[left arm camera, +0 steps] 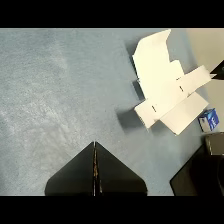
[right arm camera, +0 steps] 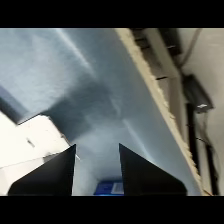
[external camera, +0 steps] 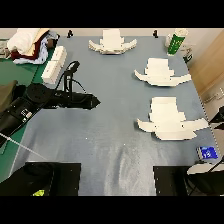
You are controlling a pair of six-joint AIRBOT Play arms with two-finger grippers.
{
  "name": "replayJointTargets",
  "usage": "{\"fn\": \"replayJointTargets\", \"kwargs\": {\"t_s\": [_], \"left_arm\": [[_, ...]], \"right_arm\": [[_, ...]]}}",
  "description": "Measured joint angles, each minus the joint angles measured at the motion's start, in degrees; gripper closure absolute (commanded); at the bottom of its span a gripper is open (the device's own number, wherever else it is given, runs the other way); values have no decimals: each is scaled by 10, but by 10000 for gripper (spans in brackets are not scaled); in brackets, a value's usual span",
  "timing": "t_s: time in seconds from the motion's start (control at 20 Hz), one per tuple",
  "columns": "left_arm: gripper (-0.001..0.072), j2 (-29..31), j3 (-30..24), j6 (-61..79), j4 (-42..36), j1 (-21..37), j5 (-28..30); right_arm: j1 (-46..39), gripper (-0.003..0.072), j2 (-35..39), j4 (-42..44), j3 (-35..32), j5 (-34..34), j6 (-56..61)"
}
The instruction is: Fold the box.
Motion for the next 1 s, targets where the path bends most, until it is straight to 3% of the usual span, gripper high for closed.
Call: {"fn": "replayJointTargets", "kwargs": {"t_s": [0.25, 0.6, 1.0], "left_arm": [[694, 0, 0, -4, -4, 0, 1], [694, 0, 0, -6, -5, 0, 3], [694, 0, 0, -7, -6, 0, 0]], "right_arm": [[-19, 278, -36, 79, 6, 30, -46], [-22, 278, -46, 118, 43, 7, -43], [9, 279, -57, 101, 19, 35, -68]]}}
